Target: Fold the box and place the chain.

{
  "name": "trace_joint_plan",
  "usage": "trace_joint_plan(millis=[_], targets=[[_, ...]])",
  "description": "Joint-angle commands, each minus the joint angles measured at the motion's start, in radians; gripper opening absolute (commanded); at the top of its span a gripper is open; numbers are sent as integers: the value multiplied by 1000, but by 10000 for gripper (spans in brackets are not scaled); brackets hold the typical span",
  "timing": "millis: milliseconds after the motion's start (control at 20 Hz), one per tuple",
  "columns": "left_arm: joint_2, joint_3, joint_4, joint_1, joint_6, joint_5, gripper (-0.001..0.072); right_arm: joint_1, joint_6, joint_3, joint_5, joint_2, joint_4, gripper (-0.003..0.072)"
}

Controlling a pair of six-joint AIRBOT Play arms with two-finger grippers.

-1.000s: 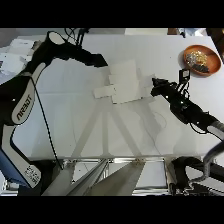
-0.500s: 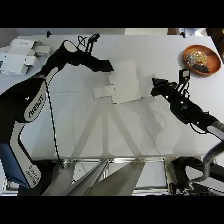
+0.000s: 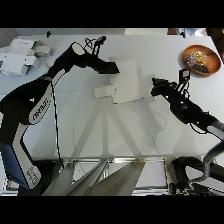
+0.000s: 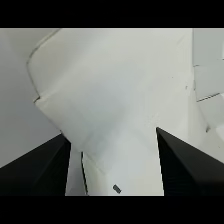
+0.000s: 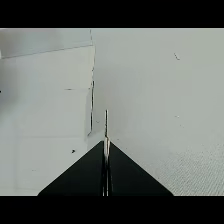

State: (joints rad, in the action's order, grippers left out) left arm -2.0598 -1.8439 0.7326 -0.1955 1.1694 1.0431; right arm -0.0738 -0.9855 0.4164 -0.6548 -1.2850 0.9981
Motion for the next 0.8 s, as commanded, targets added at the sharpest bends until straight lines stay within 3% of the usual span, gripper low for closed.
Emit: trace_joint_plan(millis=[0,200,500,600,750], targets=[[0,-1,-2,-29,-25,-10,513,-1,0,-1,0,1,0,15],[0,-1,-3,-31,-50,-11,391,-1,0,-1,0,1,0,15],[0,-1,-69,-43,-198,-2,384,-1,0,-1,0,1,0,15],[0,-1,-75,-53,-241,-2,313,-1,0,-1,0,1,0,15],[0,-1,-80,-70,-310,-8,314,-1,0,-1,0,1,0,15]])
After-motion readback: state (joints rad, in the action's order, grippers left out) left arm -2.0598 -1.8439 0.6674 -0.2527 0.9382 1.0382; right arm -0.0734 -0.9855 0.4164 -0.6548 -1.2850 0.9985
